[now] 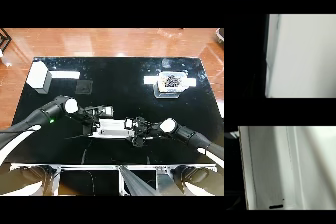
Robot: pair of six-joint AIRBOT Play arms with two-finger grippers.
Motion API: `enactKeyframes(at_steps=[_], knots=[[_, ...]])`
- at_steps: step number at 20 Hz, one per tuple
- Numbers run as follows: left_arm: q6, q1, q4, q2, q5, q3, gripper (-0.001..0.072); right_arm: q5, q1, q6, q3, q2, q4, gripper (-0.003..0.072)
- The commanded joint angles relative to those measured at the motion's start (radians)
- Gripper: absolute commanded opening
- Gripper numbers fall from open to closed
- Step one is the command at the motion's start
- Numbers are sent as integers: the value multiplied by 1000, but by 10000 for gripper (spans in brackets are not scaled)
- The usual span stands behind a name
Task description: Fold the box and place the chain.
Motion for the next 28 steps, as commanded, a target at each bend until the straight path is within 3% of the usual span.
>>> enactKeyframes(at_steps=[1,4,5,6,8,10,11,15,20,23,28], knots=[[-134,34,69,99,-17,1,584,2,1,0,0,-1,-1,297],[-298,87,60,208,-104,0,549,2,1,0,0,-1,-1,297],[-353,101,42,231,-179,1,355,2,1,-1,0,-1,-1,297],[-342,118,2,248,-293,0,34,2,1,0,0,-1,-1,297],[-342,141,-142,264,-452,-6,23,2,1,0,0,-1,-1,297],[-332,133,-312,268,-433,-41,22,3,1,-1,0,-1,-2,297],[-315,121,-382,268,-359,-74,22,4,1,-1,0,-1,-2,297],[-188,51,-679,257,104,-234,23,4,1,-1,0,-1,-2,298],[-91,26,-799,210,405,-242,24,4,1,-1,0,-1,-1,297],[-92,25,-804,143,502,-242,22,4,1,-1,0,-1,-1,298],[-92,23,-801,35,412,-242,22,4,1,-1,0,-1,-1,297]])
